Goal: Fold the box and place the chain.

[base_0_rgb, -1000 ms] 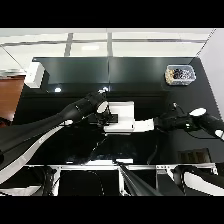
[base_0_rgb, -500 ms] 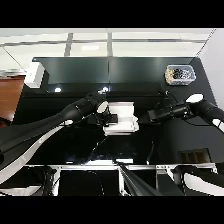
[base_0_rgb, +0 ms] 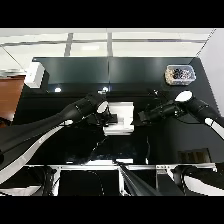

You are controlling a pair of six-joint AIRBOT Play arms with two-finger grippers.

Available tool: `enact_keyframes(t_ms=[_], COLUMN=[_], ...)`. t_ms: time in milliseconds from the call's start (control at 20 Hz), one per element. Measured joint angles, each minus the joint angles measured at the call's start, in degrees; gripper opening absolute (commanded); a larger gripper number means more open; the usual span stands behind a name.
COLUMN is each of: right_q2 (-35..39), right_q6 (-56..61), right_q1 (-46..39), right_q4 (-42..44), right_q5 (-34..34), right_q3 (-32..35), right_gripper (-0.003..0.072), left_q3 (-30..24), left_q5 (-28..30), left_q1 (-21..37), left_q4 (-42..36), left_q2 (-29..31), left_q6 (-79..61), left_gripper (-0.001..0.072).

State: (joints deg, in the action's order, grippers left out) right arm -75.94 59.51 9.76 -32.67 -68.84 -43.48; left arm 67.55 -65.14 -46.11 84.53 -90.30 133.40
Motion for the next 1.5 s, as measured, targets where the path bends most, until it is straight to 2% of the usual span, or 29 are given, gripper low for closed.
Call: enact_keyframes(t_ms=[400, 700, 1200, 1500], right_q2=[0.0, 0.0, 0.0, -0.8], right_q6=[13.7, 24.9, 34.1, 44.8], right_q1=[7.8, 13.7, 16.3, 22.4], right_q4=[-13.9, -25.1, -30.8, -39.9], right_q5=[4.8, 8.0, 12.3, 12.0], right_q3=[-5.4, -7.1, -7.9, -10.2], right_gripper=[0.0314, 0.0314, 0.0306, 0.0306], left_q3=[0.0, 0.0, 0.0, 0.0], left_q5=[0.0, 0.0, 0.1, 0.0], left_q1=[0.0, 0.0, 0.0, 0.0], left_q4=[0.0, 0.0, 0.0, 0.0], left_q2=[0.0, 0.0, 0.0, 0.0], left_q6=[-0.1, -0.1, -0.1, -0.2], left_gripper=[0.0024, 0.0023, 0.0024, 0.0024])
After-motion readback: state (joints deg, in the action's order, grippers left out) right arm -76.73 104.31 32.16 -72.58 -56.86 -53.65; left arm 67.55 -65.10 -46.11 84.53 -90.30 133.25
